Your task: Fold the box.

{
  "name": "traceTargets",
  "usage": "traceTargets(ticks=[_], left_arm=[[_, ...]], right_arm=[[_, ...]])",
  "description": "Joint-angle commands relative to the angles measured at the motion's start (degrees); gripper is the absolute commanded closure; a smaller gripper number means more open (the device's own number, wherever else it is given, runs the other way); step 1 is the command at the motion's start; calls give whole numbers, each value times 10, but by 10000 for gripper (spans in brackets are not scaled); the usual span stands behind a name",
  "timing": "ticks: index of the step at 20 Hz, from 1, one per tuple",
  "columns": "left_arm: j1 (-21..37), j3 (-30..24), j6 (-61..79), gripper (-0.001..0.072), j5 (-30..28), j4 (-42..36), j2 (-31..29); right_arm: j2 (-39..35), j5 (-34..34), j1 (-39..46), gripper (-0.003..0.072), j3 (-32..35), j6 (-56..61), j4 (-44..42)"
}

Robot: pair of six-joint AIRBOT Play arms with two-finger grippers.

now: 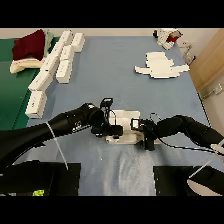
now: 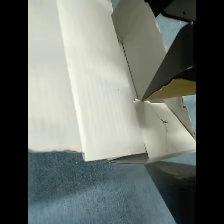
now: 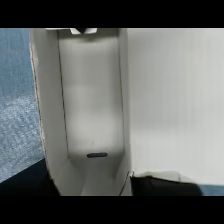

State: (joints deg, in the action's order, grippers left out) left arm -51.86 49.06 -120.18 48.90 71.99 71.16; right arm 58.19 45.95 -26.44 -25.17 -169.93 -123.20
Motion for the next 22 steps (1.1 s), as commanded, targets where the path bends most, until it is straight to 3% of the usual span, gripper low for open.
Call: traceTargets(ticks=[1, 2, 9, 11, 13, 14, 15, 22], left_arm=[[-9, 23, -34, 187, 16, 31, 18], [-10, 31, -43, 228, 25, 44, 23], [-58, 83, -121, 229, 71, 123, 69], [-67, 87, -129, 270, 73, 125, 81], [-72, 87, -129, 478, 77, 126, 88], [-72, 87, -128, 636, 77, 127, 89], [-72, 87, -128, 677, 76, 129, 89], [-72, 87, -127, 694, 98, 127, 89]], right_arm=[[0, 0, 0, 129, 0, 0, 0], [0, 0, 0, 129, 0, 0, 0], [0, 0, 0, 129, 0, 0, 0], [0, 0, 0, 129, 0, 0, 0], [0, 0, 0, 129, 0, 0, 0], [0, 0, 0, 129, 0, 0, 0], [0, 0, 0, 129, 0, 0, 0], [0, 0, 0, 129, 0, 0, 0]])
